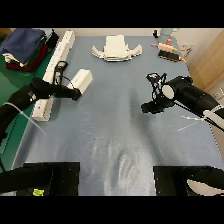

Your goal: Fold the box.

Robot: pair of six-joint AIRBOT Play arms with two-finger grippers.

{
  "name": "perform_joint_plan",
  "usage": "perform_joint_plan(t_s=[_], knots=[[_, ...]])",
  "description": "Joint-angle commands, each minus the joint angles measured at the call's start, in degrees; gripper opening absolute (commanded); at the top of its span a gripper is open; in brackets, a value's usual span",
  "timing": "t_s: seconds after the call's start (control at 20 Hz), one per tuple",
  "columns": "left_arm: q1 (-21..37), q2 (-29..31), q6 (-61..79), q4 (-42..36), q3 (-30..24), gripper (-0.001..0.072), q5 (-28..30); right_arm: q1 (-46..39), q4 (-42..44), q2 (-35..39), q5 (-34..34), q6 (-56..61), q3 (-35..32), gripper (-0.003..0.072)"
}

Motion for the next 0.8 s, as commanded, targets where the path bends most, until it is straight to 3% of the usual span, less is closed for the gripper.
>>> perform_joint_plan(t_s=[0.0, 0.15, 0.3, 0.45, 0.75], knots=[[5.38, -10.86, -4.15, 1.05, 11.67, 0.0422, -0.48, -0.02, 0.0, -0.04, -0.02, 0.02, 0.04, 0.0006], [5.79, -19.5, -7.5, 1.84, 20.5, 0.0422, -0.72, -0.02, 0.0, -0.04, -0.02, 0.02, 0.04, 0.0006], [5.88, -25.03, -12.52, 6.08, 25.97, 0.0422, -2.29, -0.02, 0.0, -0.04, -0.02, 0.02, 0.04, 0.0006], [6.47, -26.69, -16.59, 10.69, 27.26, 0.0421, -1.29, -0.02, 0.0, -0.04, -0.02, 0.02, 0.04, 0.0006], [7.69, -29.33, -16.81, 11.41, 30.84, 0.0421, -0.2, -0.02, 0.0, -0.04, -0.02, 0.0, 0.04, 0.0007]])
